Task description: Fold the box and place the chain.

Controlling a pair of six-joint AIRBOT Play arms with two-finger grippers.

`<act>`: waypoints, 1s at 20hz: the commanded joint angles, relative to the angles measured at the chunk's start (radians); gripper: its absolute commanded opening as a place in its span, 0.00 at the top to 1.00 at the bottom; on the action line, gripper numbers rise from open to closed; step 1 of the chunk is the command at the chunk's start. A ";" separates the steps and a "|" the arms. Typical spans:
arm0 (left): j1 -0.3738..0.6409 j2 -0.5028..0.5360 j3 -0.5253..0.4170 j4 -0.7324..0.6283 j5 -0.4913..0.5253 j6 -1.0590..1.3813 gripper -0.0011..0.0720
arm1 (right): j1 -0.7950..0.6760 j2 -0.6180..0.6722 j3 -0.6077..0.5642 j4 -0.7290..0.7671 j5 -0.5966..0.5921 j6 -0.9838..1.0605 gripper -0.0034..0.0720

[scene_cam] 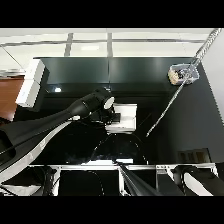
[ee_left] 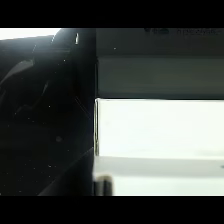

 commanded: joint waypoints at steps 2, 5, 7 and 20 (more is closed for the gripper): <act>0.000 -0.001 0.001 0.001 0.000 0.000 0.95 | 0.122 0.004 -0.004 0.007 0.116 0.034 0.92; 0.000 -0.001 0.001 0.000 0.000 0.000 0.95 | 0.139 0.003 -0.004 0.008 0.142 0.045 0.92; 0.000 -0.001 0.001 0.000 0.000 0.000 0.95 | 0.139 0.002 -0.005 0.008 0.141 0.045 0.92; 0.000 -0.001 0.001 0.001 0.000 0.000 0.95 | 0.258 -0.008 -0.259 0.051 0.186 0.038 0.92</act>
